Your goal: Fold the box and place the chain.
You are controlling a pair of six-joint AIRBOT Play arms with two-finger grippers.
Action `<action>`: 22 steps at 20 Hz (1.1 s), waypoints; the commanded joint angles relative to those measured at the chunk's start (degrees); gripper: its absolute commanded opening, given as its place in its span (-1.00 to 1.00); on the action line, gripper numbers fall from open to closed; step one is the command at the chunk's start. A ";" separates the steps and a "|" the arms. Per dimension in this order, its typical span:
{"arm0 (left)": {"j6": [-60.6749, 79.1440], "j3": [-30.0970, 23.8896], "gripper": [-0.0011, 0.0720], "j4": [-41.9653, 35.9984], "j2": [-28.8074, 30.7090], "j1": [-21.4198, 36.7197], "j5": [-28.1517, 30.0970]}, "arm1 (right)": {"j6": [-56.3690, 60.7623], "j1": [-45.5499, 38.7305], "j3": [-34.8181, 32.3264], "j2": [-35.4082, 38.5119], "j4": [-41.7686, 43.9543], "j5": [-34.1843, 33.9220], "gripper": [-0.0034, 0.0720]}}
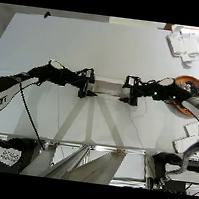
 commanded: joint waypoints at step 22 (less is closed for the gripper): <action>0.04 0.02 -0.04 0.04 0.04 0.00 -0.26 | 29.33 4.48 0.04 4.02 16.76 -19.76 -0.89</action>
